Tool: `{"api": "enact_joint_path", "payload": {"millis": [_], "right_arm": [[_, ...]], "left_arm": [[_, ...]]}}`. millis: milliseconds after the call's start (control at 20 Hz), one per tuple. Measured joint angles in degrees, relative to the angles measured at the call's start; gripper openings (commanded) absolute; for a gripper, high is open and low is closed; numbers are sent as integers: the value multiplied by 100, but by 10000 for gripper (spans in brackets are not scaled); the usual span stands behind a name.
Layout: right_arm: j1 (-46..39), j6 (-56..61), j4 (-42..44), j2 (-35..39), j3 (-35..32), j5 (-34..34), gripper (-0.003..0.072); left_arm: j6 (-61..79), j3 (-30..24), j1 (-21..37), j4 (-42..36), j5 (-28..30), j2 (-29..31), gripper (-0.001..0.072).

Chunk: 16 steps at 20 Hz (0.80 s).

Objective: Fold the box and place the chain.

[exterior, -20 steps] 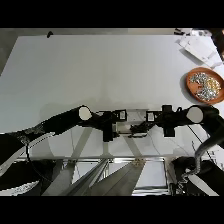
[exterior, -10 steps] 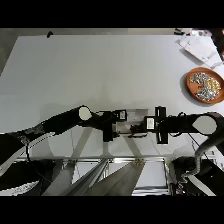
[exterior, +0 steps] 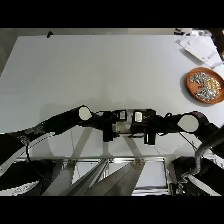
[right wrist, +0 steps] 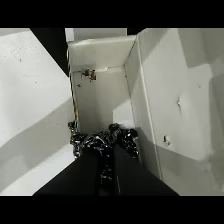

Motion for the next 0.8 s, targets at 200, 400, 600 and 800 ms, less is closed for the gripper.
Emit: {"api": "enact_joint_path", "payload": {"millis": [200,400,600,800], "right_arm": [[4,170,94,-192,2,-103,144],[-363,216,522,-46,26,-144,252],[-1322,66,564,352,31,376,253],[-2267,-977,435,590,13,903,252]], "left_arm": [[0,0,0,0,0,0,276],[0,0,0,0,0,0,276],[0,0,0,0,0,0,276],[0,0,0,0,0,0,276]]}}
